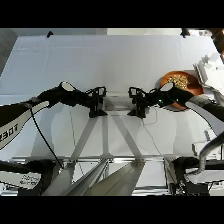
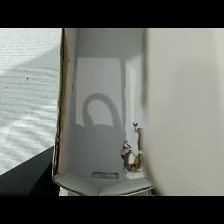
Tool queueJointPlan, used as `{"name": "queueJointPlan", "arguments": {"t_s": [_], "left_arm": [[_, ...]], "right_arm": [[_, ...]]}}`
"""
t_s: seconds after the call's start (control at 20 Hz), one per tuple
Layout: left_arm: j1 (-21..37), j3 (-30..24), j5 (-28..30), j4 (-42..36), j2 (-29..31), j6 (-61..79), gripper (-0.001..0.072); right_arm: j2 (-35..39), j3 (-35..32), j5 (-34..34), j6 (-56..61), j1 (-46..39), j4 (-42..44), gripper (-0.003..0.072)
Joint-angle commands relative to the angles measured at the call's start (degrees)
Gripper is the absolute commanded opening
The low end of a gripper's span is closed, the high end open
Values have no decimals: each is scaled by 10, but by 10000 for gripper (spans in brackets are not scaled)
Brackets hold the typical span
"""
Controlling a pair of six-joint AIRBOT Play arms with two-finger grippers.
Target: Fold the box and place the chain.
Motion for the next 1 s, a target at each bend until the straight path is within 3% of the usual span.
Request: {"name": "queueJointPlan", "arguments": {"t_s": [0.0, 0.35, 0.4, 0.5, 0.65, 0.95], "left_arm": [[0, 0, 1, 0, 0, 0, 257], [0, 0, 1, 0, 0, 0, 257], [0, 0, 1, 0, 0, 0, 257], [0, 0, 1, 0, 0, 0, 257], [0, 0, 1, 0, 0, 0, 257], [0, 0, 1, 0, 0, 0, 257]], "right_arm": [[0, 0, -5, 0, 0, 8, 379], [0, 0, -2, 0, 0, 9, 381], [0, 0, -1, 1, 1, 9, 431], [0, 0, -1, 12, 0, 7, 688], [16, 0, -1, 39, 0, -37, 695], [105, 0, 1, 211, 0, -153, 691]]}}
